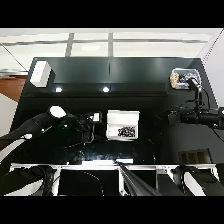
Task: Fold the box and place the chain.
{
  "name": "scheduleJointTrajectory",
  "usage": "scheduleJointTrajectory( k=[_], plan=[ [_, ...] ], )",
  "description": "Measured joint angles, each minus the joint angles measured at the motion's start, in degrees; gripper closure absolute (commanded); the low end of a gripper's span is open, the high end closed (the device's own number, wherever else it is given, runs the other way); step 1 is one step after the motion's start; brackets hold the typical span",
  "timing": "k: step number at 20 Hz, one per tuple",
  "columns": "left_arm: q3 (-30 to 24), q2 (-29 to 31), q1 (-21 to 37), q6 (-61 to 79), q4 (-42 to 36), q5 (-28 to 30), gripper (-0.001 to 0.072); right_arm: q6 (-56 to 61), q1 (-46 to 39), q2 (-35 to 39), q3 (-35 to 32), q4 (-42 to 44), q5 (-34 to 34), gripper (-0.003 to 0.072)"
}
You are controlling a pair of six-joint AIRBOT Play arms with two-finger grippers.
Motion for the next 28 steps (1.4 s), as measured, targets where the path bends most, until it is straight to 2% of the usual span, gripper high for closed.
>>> scheduleJointTrajectory(
  k=[6, 12, 28],
  plan=[
    [1.68, -2.16, -2.14, -1.05, -0.24, -0.44, -0.0003, 0.0, 0.0, 0.0, 0.0, 0.0, 0.02, 0.0246],
    [2.01, -2.75, -3.98, -2.99, -0.37, 3.23, -0.0003, 0.0, 0.0, 0.0, 0.0, 0.0, 0.02, 0.0246],
    [2.69, -3.85, -6.4, -3.98, -0.81, 5.75, -0.0002, 0.0, 0.0, 0.0, 0.0, 0.02, -0.24, 0.0246]
  ],
)
